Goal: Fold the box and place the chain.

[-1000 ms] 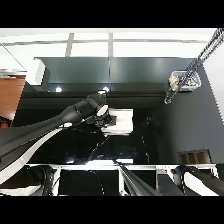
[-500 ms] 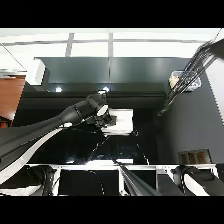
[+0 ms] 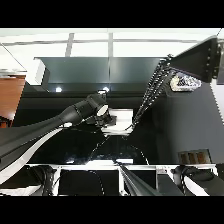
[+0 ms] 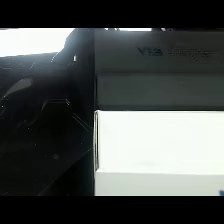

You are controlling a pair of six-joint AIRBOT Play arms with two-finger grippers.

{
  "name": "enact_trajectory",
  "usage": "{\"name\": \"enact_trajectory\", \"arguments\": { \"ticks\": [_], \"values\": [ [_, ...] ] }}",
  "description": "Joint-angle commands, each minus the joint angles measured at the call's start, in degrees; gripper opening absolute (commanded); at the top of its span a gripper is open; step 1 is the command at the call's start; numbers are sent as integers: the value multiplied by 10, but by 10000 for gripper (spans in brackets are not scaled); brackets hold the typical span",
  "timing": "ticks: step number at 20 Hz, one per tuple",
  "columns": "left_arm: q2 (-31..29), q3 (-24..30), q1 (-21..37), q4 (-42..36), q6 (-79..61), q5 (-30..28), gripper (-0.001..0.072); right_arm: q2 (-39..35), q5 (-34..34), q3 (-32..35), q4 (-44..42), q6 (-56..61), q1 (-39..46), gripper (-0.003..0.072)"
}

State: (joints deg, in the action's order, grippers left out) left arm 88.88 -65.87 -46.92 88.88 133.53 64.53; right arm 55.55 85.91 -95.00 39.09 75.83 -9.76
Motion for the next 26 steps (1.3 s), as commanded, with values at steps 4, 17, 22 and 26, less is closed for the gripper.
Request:
{"name": "enact_trajectory", "arguments": {
  "ticks": [4, 17, 22, 26],
  "values": [
    [0, 0, 0, 0, 0, 0, 28, 18, -25, 2, -50, 0, -4, 8],
    [0, 0, 0, 0, 0, 0, 28, 19, -32, 2, -53, 2, -4, 8],
    [0, 0, 0, 0, 0, 0, 28, 23, -46, 2, -85, 2, -26, 8],
    [0, 0, 0, 0, 0, 0, 28, 42, -56, 2, -68, 2, -60, 8]
  ]
}}
